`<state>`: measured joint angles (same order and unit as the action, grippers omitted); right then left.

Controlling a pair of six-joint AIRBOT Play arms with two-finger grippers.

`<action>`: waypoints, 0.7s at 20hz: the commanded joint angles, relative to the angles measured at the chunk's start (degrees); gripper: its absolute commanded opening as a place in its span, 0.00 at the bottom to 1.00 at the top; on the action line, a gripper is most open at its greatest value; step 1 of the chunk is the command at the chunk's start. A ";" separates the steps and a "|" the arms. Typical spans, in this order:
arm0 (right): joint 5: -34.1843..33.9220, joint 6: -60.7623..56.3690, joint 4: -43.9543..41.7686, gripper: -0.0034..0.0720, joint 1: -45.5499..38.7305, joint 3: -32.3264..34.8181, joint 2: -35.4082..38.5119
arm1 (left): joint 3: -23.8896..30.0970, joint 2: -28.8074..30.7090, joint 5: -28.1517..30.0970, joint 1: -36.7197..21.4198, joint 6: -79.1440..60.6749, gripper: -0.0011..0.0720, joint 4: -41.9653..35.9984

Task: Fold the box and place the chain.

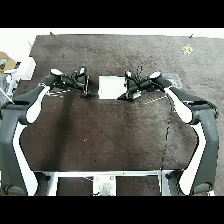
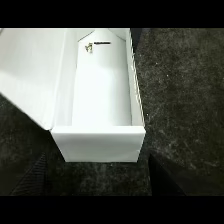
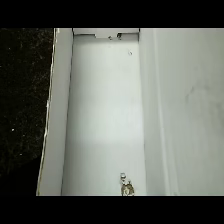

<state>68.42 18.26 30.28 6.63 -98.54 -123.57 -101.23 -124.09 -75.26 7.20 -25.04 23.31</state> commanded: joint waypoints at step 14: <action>0.17 -0.04 0.13 0.63 -0.04 -0.02 0.04 | -0.26 -1.88 2.97 3.67 -0.48 0.99 0.20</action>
<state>68.58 18.28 30.46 6.63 -98.54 -123.57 -101.45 -125.38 -73.01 10.15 -24.88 23.75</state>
